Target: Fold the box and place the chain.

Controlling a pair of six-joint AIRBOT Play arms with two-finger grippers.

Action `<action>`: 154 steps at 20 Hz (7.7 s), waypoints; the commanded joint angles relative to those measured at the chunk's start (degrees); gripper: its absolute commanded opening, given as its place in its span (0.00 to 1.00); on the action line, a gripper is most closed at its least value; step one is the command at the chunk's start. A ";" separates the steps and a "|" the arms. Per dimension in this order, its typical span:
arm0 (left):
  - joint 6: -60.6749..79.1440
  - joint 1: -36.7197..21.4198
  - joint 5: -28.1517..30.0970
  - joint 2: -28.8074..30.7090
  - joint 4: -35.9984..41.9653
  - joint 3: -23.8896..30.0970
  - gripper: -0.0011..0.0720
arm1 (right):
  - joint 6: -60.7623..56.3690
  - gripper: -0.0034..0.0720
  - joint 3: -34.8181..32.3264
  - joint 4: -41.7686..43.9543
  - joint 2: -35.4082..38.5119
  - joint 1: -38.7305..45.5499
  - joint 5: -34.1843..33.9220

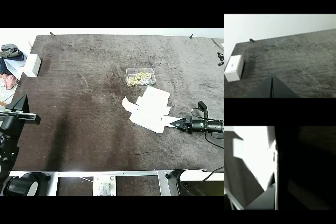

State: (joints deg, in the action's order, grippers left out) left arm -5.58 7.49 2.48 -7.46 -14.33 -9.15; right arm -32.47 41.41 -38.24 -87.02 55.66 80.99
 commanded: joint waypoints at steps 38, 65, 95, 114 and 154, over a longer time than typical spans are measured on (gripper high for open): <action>-7.52 -1.77 -20.74 -51.74 -0.22 -32.59 0.83 | 2.47 0.03 15.63 24.98 -7.56 -60.02 -34.84; -22.64 -10.60 -80.04 -107.93 -18.05 -88.48 0.86 | 9.38 0.03 15.63 27.10 -7.58 -61.42 -34.27; 16.70 -7.96 -87.49 -109.55 -19.54 -89.42 0.03 | 10.14 0.34 15.63 31.93 0.50 -50.60 -28.15; 34.69 -10.58 -82.38 -109.57 -15.21 -81.72 0.03 | 10.45 0.34 15.56 30.93 -0.28 -54.75 -29.83; 35.65 -10.56 -79.80 -109.79 -12.24 -79.41 0.03 | 33.24 0.77 22.45 0.44 -9.57 -76.96 -47.71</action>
State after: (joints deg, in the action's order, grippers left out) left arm 30.04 -3.07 -77.32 -117.23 -26.65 -88.58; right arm 4.03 62.22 -34.54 -95.13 -20.91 32.49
